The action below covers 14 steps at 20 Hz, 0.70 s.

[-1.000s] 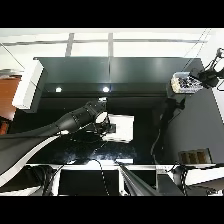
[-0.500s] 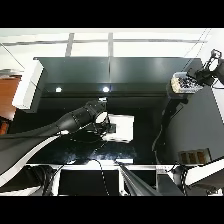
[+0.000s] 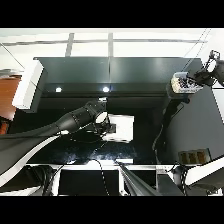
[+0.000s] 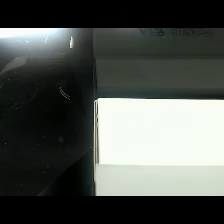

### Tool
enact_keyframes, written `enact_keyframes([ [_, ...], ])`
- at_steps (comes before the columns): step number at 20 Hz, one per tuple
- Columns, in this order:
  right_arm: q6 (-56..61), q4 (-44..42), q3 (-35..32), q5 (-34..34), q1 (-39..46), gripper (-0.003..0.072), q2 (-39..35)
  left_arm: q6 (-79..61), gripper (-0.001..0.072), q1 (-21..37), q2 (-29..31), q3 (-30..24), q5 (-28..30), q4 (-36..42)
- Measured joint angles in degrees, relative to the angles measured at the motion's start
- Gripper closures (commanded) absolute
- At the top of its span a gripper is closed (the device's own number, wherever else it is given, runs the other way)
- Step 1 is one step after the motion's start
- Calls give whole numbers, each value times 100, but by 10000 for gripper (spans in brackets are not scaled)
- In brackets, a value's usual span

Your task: Fold the box and place the chain.

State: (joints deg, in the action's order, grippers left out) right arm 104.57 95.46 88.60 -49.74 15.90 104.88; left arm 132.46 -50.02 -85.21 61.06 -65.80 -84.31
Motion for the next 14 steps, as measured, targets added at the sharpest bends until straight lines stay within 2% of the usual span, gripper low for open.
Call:
enact_keyframes([
  [2, -2, -28, 28, -96, -7, 632, 2, 2, 683, 0, 2, 0, 0, 2],
  [3, -2, -52, 66, -181, -7, 677, 0, 2, 683, 0, 0, 0, 0, 0],
  [7, -256, -57, 354, -533, -4, 670, -201, 2, 683, 0, 0, 0, 7, 0],
  [14, -927, -208, 669, -1088, 9, 670, -1231, 0, 683, 0, 0, 0, 87, 59],
])
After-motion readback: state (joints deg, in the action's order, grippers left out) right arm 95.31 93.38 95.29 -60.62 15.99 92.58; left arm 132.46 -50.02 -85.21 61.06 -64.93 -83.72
